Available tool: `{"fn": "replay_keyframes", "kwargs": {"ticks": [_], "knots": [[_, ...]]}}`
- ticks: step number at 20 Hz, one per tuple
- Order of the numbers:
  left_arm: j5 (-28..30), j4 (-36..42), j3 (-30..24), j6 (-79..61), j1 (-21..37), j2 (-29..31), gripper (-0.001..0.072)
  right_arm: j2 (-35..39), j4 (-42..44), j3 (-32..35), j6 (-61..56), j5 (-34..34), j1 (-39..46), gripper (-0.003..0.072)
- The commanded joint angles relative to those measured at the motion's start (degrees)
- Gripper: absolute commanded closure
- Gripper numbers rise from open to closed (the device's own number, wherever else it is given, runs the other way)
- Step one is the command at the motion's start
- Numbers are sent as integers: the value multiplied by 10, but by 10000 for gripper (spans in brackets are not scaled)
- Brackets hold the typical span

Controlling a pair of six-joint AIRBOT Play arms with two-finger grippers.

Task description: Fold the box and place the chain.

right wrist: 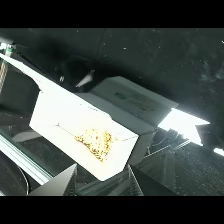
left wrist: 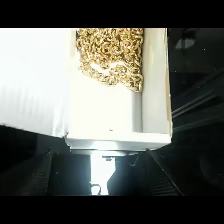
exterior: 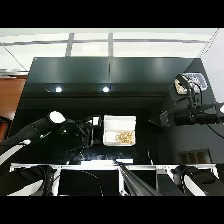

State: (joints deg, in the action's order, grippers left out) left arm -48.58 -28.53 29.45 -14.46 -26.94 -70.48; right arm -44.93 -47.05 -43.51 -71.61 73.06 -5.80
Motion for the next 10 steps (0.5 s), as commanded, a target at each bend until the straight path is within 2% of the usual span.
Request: {"fn": "replay_keyframes", "kwargs": {"ticks": [1,10], "knots": [[-6,1,5,-5,-1,-8,-2,0,0,0,0,0,0,299],[-14,-3,4,10,-1,-8,-2,0,0,0,0,0,0,300]]}}
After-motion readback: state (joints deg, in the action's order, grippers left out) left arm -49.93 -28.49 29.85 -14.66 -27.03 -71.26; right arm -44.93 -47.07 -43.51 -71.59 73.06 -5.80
